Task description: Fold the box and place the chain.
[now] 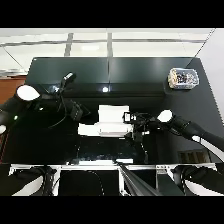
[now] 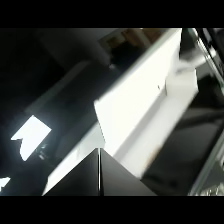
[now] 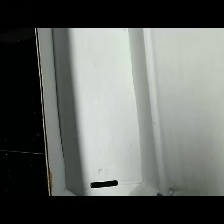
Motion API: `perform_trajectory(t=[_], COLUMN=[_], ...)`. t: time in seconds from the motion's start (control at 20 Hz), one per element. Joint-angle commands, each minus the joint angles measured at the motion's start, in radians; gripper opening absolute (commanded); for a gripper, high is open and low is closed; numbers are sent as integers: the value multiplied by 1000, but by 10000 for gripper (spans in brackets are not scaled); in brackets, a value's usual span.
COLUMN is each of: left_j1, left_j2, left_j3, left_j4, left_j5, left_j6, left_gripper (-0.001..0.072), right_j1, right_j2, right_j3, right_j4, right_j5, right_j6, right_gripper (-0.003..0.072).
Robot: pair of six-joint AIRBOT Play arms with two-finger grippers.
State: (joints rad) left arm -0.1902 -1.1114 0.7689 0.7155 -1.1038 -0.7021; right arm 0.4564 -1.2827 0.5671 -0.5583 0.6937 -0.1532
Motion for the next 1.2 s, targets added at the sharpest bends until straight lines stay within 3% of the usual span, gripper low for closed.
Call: perform_trajectory(t=[0.0,0.1,0.15,0.25,0.3,0.35,0.6,0.95,1.0,1.05,1.1,1.15], left_j1=[0,-15,-24,-57,-70,-72,-103,-229,-233,-233,-230,-227], left_j2=[122,139,138,138,129,107,-39,-106,-108,-108,-108,-108], left_j3=[-117,-161,-167,-167,-166,-165,-142,-142,-142,-140,-138,-135], left_j4=[26,74,111,174,156,111,96,84,84,84,84,85], left_j5=[-20,-35,-33,28,97,146,136,205,209,211,211,211], left_j6=[181,362,458,689,736,735,785,784,782,782,782,781], left_gripper=[26,28,75,640,719,719,717,690,645,513,446,445], right_j1=[1,1,1,1,1,1,1,1,1,1,1,1], right_j2=[-1,-1,-1,-1,-1,-1,-1,-1,-1,-1,-1,-1], right_j3=[0,0,1,0,0,0,1,0,1,1,0,0], right_j4=[0,0,0,0,0,0,1,1,1,1,1,1], right_j5=[0,0,0,0,0,0,-1,-1,-1,-1,-1,-1], right_j6=[0,-1,0,0,0,0,0,0,0,0,0,0], right_gripper=[482,481,481,481,481,481,482,481,481,482,481,481])
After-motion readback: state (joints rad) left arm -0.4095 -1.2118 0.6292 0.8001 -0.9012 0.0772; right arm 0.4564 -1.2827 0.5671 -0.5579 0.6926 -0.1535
